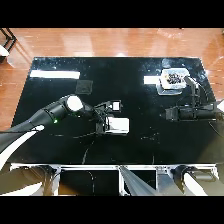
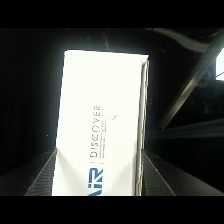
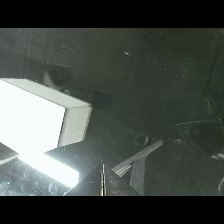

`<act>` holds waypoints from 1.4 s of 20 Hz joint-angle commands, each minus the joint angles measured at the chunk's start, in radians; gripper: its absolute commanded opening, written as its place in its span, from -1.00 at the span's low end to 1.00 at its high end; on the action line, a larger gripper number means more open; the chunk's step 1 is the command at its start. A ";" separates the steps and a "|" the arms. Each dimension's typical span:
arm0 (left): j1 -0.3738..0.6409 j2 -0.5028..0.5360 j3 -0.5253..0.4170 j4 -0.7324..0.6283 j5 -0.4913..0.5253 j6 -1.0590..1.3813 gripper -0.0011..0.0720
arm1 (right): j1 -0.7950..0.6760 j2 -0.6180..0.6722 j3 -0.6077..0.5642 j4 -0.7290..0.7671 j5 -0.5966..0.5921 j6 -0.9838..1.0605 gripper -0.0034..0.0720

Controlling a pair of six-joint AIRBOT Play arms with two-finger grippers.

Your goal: Fold the box and place the chain.

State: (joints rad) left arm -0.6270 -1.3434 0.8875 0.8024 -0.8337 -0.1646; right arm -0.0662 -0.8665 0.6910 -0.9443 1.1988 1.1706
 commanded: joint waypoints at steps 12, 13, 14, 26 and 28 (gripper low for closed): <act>0.000 -0.032 0.000 0.009 0.013 -0.005 0.77 | 0.000 0.000 0.000 0.000 -0.007 0.000 -0.85; 0.000 -0.038 0.000 0.009 0.013 -0.005 0.77 | 0.000 0.000 0.000 0.000 -0.006 0.000 -0.85; 0.000 -0.040 0.000 0.009 0.013 -0.018 0.76 | 0.000 0.000 0.000 0.000 -0.006 0.000 -0.85; 0.018 -0.039 0.121 0.200 -0.131 -0.325 -0.32 | 0.000 0.000 0.000 0.000 -0.006 0.000 -0.85; 0.047 -0.039 0.154 0.232 -0.160 -0.386 -0.30 | 0.000 0.000 0.000 0.000 -0.007 0.000 -0.85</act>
State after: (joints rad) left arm -0.6056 -1.3827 0.9955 0.9836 -0.9497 -0.4423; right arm -0.0662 -0.8669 0.6910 -0.9443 1.1919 1.1702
